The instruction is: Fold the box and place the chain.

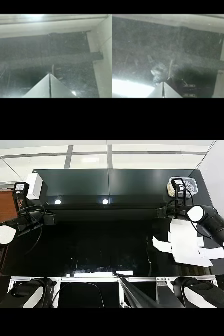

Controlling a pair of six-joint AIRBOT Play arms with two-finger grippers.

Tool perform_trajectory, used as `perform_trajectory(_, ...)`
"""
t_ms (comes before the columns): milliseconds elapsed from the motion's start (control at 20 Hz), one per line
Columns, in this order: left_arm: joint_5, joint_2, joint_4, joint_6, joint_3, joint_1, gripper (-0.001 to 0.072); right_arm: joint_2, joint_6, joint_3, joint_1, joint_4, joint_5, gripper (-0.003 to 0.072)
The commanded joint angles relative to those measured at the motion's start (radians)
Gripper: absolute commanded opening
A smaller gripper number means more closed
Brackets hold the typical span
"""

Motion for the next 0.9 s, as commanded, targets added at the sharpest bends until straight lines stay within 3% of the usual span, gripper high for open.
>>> perform_trajectory(0, 0.0, 0.001, 0.0, 0.0, -0.001, 0.0, 0.0024, 0.0, 0.0, 0.0, 0.001, 0.0, 0.0, 0.0014)
perform_trajectory(550, 0.002, 0.001, -0.011, -0.001, -0.001, 0.0, 0.0024, 0.0, 0.0, 0.0, 0.001, 0.0, 0.0, 0.0014)
perform_trajectory(650, 0.002, 0.001, -0.033, 0.0, -0.001, 0.0, 0.0024, 0.0, 0.001, 0.0, 0.003, 0.006, -0.049, 0.0014)
perform_trajectory(850, 0.072, -0.009, -0.035, -0.001, -0.001, 0.0, 0.0024, 0.0, 0.003, -0.001, 0.012, 0.244, -0.002, 0.0014)
